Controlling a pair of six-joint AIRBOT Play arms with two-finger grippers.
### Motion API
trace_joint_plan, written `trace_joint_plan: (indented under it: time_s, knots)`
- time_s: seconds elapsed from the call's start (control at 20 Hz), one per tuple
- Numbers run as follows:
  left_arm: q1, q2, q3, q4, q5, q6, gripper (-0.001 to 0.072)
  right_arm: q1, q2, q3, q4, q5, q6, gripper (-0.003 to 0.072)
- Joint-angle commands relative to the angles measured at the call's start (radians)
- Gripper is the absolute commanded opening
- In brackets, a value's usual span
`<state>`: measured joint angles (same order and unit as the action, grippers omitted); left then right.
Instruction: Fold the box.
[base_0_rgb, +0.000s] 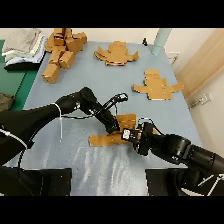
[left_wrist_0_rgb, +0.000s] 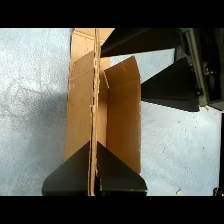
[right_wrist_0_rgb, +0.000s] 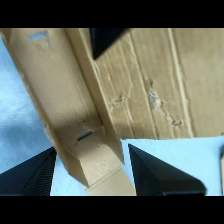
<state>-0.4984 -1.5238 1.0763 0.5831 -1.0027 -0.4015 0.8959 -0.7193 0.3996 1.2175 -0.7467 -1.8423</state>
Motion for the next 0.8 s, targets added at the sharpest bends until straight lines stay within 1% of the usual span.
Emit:
trace_joint_plan:
  time_s: [0.0, 0.1, 0.3, 0.45, 0.55, 0.75]
  knots:
    - [0.0, 0.0, 0.001, 0.0, 0.0, 0.0, 0.0013, -0.092, 0.018, 0.011, 0.143, 0.015, -0.212, 0.072]
    - [0.0, 0.0, 0.001, 0.0, 0.0, 0.0, 0.0013, -0.166, 0.021, 0.013, 0.249, 0.016, -0.362, 0.072]
    - [0.0, 0.0, 0.001, 0.0, 0.0, 0.0, 0.0013, -0.356, 0.016, 0.013, 0.549, 0.014, -0.754, 0.072]
    - [0.0, 0.0, 0.001, 0.0, 0.0, 0.0, 0.0013, -0.465, -0.026, 0.033, 0.721, -0.03, -0.968, 0.072]
    - [0.0, 0.0, 0.001, 0.0, 0.0, 0.0, 0.0013, -0.497, -0.081, 0.058, 0.781, -0.074, -1.041, 0.072]
    - [0.0, 0.0, 0.001, 0.0, 0.0, 0.0, 0.0013, -0.498, -0.191, 0.088, 0.816, -0.077, -1.101, 0.072]
